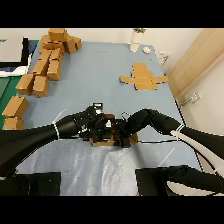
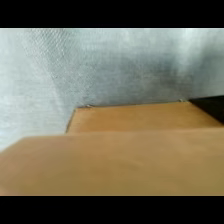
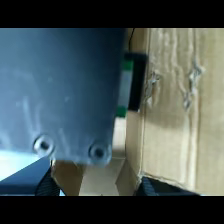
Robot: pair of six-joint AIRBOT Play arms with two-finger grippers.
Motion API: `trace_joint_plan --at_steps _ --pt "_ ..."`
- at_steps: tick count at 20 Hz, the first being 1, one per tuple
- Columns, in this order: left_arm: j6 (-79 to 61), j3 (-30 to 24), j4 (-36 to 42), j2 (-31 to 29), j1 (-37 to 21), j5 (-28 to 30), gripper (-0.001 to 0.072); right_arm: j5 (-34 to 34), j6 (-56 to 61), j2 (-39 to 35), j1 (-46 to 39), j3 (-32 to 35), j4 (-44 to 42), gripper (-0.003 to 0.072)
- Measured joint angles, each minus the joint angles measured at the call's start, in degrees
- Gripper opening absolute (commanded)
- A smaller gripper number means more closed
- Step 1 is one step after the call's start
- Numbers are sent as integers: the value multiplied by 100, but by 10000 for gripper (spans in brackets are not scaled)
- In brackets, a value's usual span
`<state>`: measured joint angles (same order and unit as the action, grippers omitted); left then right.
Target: Fold the box.
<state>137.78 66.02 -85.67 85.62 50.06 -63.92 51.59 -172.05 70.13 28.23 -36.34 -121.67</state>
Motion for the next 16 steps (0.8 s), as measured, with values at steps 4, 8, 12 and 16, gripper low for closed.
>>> trace_joint_plan --at_steps 4,8,12,16 --pt "-20 57 13 0 -15 -79 552 -2 -2 0 0 0 2 546" --pt "-42 136 173 0 -98 -264 544 -4 -4 0 0 0 2 546" --pt "-315 284 634 0 -400 -704 544 -4 -4 0 0 0 2 546" --pt "-789 433 1451 0 -931 -1167 544 -4 -2 0 2 0 4 546"
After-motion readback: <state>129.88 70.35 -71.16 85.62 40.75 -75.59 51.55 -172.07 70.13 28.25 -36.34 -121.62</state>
